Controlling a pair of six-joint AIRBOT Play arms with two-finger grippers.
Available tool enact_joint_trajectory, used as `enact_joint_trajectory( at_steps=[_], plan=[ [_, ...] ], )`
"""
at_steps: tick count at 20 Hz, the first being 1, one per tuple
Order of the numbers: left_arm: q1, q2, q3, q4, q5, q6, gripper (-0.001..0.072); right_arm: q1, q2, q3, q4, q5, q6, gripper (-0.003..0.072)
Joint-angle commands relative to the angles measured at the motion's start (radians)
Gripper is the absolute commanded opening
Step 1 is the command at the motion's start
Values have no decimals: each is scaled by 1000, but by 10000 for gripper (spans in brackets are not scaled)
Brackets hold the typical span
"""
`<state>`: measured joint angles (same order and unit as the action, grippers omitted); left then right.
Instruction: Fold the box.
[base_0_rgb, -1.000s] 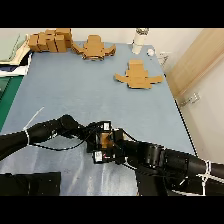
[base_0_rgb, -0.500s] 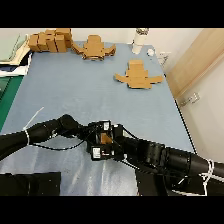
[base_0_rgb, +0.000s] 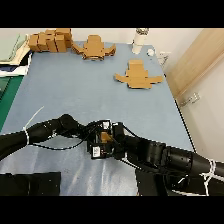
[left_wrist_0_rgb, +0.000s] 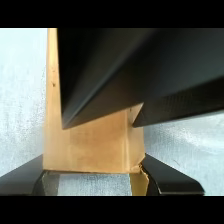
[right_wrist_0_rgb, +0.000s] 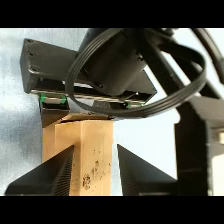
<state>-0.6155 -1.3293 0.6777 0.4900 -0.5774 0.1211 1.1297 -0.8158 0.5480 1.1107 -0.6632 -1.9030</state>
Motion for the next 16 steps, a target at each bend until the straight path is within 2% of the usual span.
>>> enact_joint_trajectory(
  at_steps=[1,8,10,15,16],
  plan=[
    [-2,-1,0,3,-1,2,411,1,1,3,-7,3,-1,409],
    [-2,-1,0,3,-1,2,411,1,-2,1,127,-16,-17,415],
    [-2,-1,0,4,-1,2,411,1,-5,-10,128,-18,-16,539],
    [-2,-1,0,3,-1,2,411,1,-8,-17,129,-21,-16,549],
    [-2,-1,0,4,-1,2,411,0,-8,-18,129,-27,-14,605]
  ],
)
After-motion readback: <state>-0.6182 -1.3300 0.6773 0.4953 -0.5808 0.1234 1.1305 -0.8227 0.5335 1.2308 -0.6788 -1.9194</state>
